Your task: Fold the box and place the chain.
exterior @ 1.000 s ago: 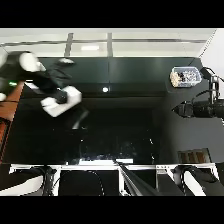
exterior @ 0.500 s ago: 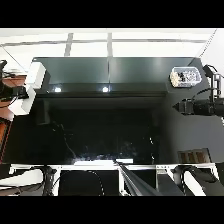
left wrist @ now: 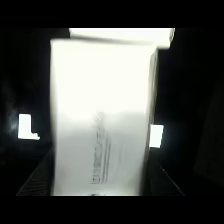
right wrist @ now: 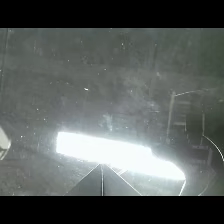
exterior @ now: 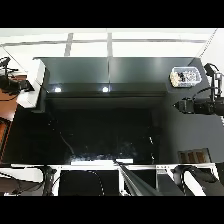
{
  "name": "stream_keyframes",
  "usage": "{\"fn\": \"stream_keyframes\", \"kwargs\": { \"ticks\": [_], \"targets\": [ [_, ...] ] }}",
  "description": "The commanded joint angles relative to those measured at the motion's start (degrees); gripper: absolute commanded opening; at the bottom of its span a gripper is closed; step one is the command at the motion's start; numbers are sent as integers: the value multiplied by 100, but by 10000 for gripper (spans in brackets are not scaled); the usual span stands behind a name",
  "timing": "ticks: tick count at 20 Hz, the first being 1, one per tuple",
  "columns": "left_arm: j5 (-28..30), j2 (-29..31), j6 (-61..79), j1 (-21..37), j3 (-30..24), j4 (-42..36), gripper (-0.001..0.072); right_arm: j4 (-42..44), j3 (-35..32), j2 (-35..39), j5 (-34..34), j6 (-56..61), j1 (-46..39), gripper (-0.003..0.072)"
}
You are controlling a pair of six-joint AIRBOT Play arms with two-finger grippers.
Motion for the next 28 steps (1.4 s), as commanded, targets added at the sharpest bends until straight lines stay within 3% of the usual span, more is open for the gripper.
{"fn": "stream_keyframes", "kwargs": {
  "ticks": [1,5,6,7,8,9,11,13,15,18,20,28],
  "targets": [
    [42,-57,15,-50,308,-103,712,7,4,2,-42,7,2,17],
    [-879,319,-675,-409,1572,-140,709,7,-17,2,-251,15,221,18],
    [-1139,470,-1115,-573,1751,-136,668,26,-74,2,-448,15,350,18],
    [-1364,651,-1416,-750,1773,-149,490,28,-149,2,-658,15,492,18],
    [-1495,885,-1408,-997,1644,-291,187,31,-260,2,-927,15,654,18],
    [-1438,1165,-1093,-1263,1349,-608,17,28,-396,2,-1196,15,793,17],
    [-931,1869,-321,-1906,286,-1152,22,2,-750,2,-1823,13,1010,18],
    [334,2682,-151,-2452,-1375,-1008,22,-164,-1115,2,-2465,13,1078,18],
    [1102,3405,-232,-2612,-2833,-1060,22,-168,-1226,2,-2433,9,1054,18],
    [1698,4325,-240,-2623,-4295,-1106,23,-144,-1226,2,-2439,11,1054,18],
    [1779,4684,-212,-2618,-4651,-1084,24,-144,-1226,2,-2437,11,1054,18],
    [1659,4760,-219,-2625,-4677,-1152,24,-144,-1226,2,-2439,9,1054,18]
  ]
}}
